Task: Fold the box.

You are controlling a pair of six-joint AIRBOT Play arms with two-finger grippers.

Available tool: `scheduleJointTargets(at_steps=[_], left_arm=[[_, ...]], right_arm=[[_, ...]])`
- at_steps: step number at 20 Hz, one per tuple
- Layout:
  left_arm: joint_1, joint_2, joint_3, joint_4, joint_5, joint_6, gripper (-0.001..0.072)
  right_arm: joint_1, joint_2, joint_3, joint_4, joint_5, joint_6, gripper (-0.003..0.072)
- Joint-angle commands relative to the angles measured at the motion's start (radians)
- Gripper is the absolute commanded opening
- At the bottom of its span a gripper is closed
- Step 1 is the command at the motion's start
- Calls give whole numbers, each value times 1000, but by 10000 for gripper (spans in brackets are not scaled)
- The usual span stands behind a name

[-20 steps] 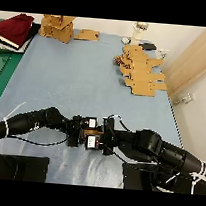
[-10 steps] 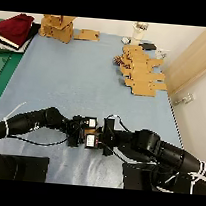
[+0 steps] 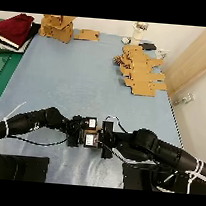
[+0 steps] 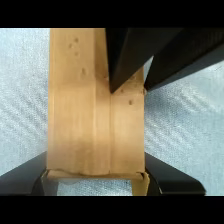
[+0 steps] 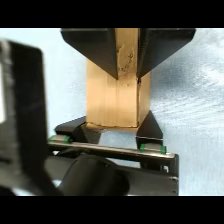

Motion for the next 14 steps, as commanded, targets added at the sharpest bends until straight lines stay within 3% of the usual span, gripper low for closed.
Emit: scheduleJointTargets(at_steps=[1,3,8,9,10,12,14], left_arm=[[0,1,0,0,0,-1,452],[0,1,0,0,0,-1,452],[0,1,0,0,0,-1,452],[0,1,0,0,0,-1,452],[0,1,0,0,0,-1,452],[0,1,0,0,0,-1,452],[0,1,0,0,0,-1,452]], right_arm=[[0,-15,1,32,-8,-1,184],[0,10,13,19,-11,0,385],[-2,139,55,-8,-144,152,390],[-2,172,55,14,-198,254,369],[-2,200,48,64,-265,386,293],[-2,234,-3,214,-301,614,12],[-2,249,-106,401,-197,750,4]])
